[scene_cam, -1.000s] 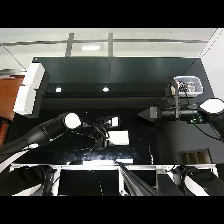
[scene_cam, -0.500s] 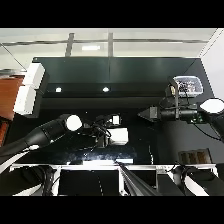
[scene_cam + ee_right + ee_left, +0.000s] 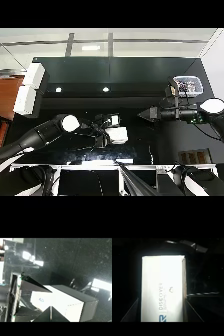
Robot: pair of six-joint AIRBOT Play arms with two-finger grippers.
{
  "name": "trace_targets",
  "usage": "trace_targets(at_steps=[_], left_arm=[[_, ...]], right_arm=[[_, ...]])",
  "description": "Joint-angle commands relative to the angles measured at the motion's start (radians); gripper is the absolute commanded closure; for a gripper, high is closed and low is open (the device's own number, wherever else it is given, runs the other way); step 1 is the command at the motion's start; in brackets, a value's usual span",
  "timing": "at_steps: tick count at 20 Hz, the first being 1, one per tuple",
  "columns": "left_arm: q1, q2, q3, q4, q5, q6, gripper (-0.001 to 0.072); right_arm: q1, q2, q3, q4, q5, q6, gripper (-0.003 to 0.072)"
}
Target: Fold the box and place the chain.
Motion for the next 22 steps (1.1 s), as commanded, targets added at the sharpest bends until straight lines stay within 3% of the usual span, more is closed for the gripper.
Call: trace_targets(at_steps=[1,22], left_arm=[[0.001,0.012,0.002,-0.001,-0.035,-0.028,0.0001],[-0.005,0.007,0.000,0.036,-0.014,-0.045,0.0001]], right_arm=[[0.000,0.001,0.000,0.000,0.001,0.000,0.0668],[0.000,0.001,0.000,0.000,0.000,0.000,0.0668]])
